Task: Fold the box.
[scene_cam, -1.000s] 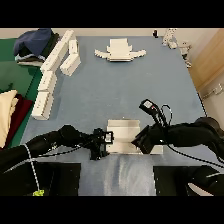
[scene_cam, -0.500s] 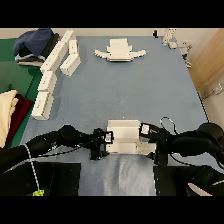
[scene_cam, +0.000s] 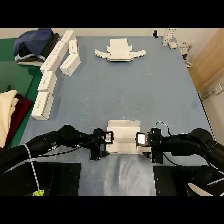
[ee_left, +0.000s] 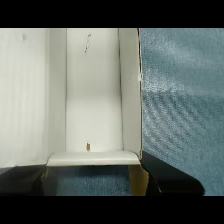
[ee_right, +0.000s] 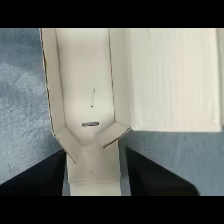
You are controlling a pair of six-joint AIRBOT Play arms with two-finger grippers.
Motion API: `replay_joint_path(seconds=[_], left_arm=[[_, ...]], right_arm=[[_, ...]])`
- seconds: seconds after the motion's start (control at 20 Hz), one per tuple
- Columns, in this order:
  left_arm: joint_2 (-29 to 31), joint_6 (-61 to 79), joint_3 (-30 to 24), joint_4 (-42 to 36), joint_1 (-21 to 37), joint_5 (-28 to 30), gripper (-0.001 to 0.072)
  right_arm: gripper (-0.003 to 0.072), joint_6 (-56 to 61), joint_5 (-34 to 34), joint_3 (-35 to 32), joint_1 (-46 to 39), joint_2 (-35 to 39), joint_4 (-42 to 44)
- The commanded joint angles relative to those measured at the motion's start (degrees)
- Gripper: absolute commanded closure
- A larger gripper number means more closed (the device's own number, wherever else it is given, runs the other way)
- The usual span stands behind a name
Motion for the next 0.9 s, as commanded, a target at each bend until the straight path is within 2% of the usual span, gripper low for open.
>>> replay_joint_path(seconds=[0.0,0.1,0.2,0.25,0.35,0.4,0.8,0.85], left_arm=[[0.0,0.0,0.1,0.0,0.0,0.0,0.0248],[0.0,0.0,0.1,0.0,0.0,0.0,0.0247],[0.0,0.0,0.1,0.0,0.0,0.0,0.0248],[0.0,0.0,0.1,0.0,0.0,0.0,0.0248],[0.0,0.0,0.1,0.0,0.0,0.0,0.0248],[0.0,0.0,0.1,0.0,0.0,0.0,0.0248],[0.0,0.0,0.1,0.0,0.0,0.0,0.0248],[0.0,0.0,0.1,0.0,0.0,0.0,0.0248]], right_arm=[[0.0165,-4.8,3.8,-0.3,0.0,-1.8,2.8],[0.0398,-5.1,4.0,-0.3,0.0,-1.8,3.3],[0.042,-5.1,3.9,-0.3,0.0,-1.8,4.4],[0.0502,-5.1,3.8,-0.3,0.0,-1.8,4.8],[0.0549,-5.1,3.8,-0.3,0.0,-1.8,5.9],[0.0614,-5.1,3.7,-0.3,0.1,-1.8,6.6],[0.0617,-9.2,6.3,-0.3,0.7,-5.2,12.0],[0.0597,-9.2,6.6,-0.3,0.7,-5.4,12.0]])
